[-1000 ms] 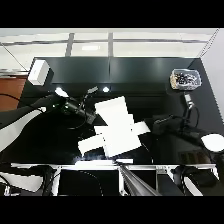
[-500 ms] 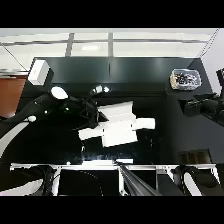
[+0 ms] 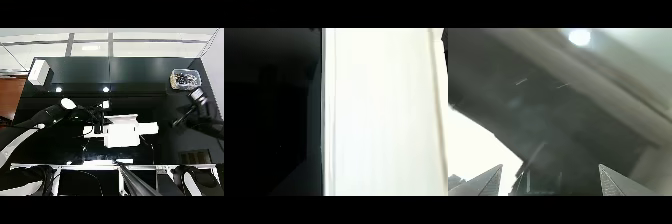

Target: Fold the box and place the chain.

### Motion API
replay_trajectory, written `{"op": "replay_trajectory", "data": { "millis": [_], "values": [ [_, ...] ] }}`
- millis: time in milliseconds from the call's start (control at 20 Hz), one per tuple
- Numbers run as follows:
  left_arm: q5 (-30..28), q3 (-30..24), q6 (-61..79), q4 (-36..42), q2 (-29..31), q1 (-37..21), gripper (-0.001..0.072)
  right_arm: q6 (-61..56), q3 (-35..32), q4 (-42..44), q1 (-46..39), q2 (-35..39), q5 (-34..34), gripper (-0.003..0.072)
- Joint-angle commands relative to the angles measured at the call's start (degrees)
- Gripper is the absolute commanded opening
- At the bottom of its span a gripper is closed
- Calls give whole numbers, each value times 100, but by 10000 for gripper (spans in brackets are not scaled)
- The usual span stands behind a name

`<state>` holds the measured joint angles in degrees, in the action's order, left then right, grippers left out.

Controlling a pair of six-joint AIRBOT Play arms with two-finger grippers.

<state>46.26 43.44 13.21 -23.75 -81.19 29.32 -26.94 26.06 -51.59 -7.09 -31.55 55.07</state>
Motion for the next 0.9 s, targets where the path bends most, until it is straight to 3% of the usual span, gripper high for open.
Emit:
{"op": "replay_trajectory", "data": {
  "millis": [0, 700, 850],
  "values": [
    [-114, -9, 199, 24, -98, 24, 23, 1471, -651, 785, 190, -35, 212, 704],
    [-197, -2, 44, -299, -103, 166, 23, 2090, -898, 424, 2677, -1322, -595, 705],
    [-221, -2, 24, -295, -103, 168, 23, 2380, -898, 575, 3115, -1589, -1047, 704]
  ]
}}
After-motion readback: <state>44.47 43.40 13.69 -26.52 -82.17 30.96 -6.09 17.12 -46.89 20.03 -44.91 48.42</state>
